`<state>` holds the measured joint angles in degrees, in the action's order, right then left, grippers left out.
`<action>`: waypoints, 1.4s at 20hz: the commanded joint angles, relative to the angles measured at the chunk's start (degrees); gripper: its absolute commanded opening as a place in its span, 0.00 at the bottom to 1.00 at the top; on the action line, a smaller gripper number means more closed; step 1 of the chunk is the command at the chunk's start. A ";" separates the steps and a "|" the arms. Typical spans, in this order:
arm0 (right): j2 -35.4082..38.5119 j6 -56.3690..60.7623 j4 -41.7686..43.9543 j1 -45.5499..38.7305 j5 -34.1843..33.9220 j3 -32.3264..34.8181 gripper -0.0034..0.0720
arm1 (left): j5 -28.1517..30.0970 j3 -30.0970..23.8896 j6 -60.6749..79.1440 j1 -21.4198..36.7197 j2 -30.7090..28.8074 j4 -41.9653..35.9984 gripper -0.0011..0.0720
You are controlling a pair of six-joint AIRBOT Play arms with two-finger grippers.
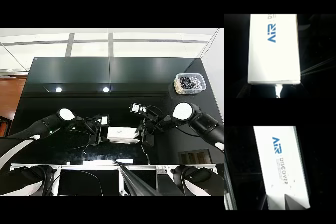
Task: Fold the box and place the chain.
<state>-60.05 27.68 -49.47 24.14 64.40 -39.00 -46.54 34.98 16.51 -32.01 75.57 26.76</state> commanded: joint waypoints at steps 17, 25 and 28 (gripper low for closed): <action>2.82 28.28 13.14 -11.02 12.63 2.97 0.05 | -0.02 0.02 -0.02 -0.04 0.02 0.00 0.66; -0.76 28.35 28.65 -0.79 -9.05 9.31 0.06 | -0.02 0.02 -0.02 -0.04 0.02 0.00 0.66; -3.72 28.52 28.04 -0.46 -9.86 9.31 0.06 | -0.02 0.02 -0.02 -0.04 0.02 0.00 0.66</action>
